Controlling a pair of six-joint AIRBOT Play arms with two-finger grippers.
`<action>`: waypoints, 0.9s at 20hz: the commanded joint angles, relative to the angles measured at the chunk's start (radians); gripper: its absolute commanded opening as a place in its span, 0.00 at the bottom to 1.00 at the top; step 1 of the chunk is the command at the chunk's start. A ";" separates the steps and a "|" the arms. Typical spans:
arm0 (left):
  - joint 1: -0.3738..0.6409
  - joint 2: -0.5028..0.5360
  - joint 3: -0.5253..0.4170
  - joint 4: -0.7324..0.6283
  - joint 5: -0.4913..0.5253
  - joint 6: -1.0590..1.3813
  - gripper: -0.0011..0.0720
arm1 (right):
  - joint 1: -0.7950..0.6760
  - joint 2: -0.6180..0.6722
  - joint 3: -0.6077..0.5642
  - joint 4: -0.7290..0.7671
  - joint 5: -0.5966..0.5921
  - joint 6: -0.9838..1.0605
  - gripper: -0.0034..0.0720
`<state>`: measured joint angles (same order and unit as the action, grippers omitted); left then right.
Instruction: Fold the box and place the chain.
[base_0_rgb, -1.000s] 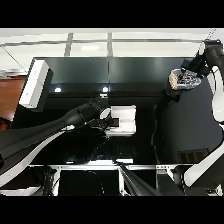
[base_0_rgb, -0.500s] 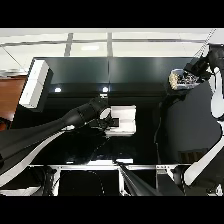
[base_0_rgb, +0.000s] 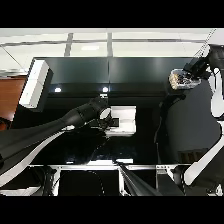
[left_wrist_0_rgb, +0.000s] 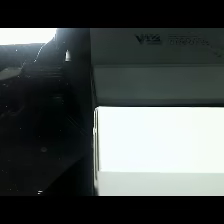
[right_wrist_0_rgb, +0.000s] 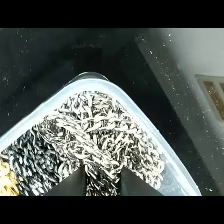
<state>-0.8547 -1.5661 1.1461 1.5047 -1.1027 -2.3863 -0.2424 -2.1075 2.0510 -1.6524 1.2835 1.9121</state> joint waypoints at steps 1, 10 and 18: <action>0.001 0.000 0.000 0.000 0.002 0.000 0.05 | -0.001 0.026 0.000 0.004 0.053 -0.105 0.06; 0.001 0.000 0.000 0.000 0.001 0.000 0.05 | 0.001 0.350 -0.029 0.117 0.150 -0.315 0.06; 0.000 0.000 0.000 -0.002 0.000 0.000 0.05 | 0.015 0.814 -0.238 0.425 0.127 -0.388 0.06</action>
<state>-0.8547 -1.5661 1.1461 1.5032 -1.1015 -2.3863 -0.2363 -1.4513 1.8816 -1.3586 1.4128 1.5497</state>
